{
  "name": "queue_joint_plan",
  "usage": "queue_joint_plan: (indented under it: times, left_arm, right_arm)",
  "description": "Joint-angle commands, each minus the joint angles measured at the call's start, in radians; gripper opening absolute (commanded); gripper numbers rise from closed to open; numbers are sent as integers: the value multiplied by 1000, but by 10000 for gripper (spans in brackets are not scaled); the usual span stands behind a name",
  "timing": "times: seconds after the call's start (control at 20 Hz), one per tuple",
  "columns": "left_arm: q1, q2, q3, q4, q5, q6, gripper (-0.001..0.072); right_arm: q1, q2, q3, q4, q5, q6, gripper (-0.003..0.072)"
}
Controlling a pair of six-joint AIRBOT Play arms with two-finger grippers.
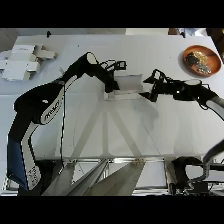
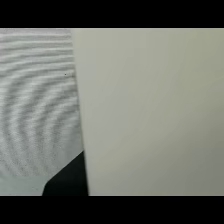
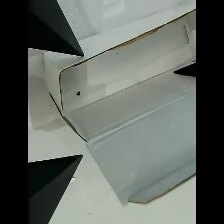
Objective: Fold the box and place the chain.
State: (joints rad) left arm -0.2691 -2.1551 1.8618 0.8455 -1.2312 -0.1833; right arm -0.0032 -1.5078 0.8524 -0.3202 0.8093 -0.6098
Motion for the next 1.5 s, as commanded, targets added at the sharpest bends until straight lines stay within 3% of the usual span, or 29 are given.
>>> queue_joint_plan:
  times: [0.0, 0.3, 0.95, 1.45]
  left_arm:
    - [-1, 0, 0, 0, 0, 0, 16]
    - [0, 0, 0, 0, 0, 0, 16]
    - [0, 0, 0, 0, 0, 0, 16]
    - [0, 0, 0, 0, 1, 0, 16]
  right_arm:
    - [-1, -74, 102, -51, 46, 39, 692]
    - [1, -149, 163, -231, 182, 120, 692]
    - [16, -214, 212, -166, 205, 78, 692]
    - [54, -268, 235, -191, 291, 113, 692]
